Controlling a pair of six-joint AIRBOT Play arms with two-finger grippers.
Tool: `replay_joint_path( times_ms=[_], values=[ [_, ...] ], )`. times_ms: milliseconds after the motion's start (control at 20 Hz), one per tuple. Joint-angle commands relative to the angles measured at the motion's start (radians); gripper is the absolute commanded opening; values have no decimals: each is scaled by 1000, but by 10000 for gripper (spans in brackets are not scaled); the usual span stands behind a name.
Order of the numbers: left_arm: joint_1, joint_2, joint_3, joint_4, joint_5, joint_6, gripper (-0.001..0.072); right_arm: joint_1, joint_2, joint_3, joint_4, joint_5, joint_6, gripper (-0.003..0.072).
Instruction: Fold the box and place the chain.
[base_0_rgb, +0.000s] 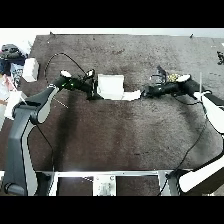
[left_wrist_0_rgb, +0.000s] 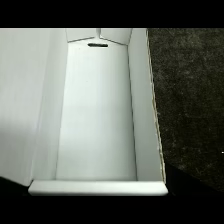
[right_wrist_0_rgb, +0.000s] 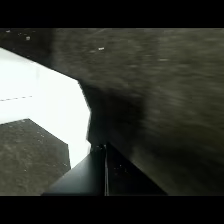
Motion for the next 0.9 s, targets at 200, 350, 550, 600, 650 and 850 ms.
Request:
replay_joint_path(
  times_ms=[200, 350, 550, 600, 650, 850],
  values=[
    [1, -1, 0, 0, -1, 0, 347, 97, -57, 27, 163, 4, -80, 236],
    [1, -1, 0, 0, -1, 0, 347, 98, -57, 106, 206, 40, -56, 240],
    [1, -1, 0, 0, -1, 0, 347, 126, -58, 156, 154, 89, 25, 431],
    [1, -1, 0, 0, -1, 0, 347, 134, -58, 159, 153, 97, 34, 431],
    [1, -1, 0, 0, -1, 0, 347, 140, -57, 165, 158, 96, 42, 431],
    [1, -1, 0, 0, -1, 0, 347, 182, -61, 232, 37, 90, 172, 431]
  ],
)
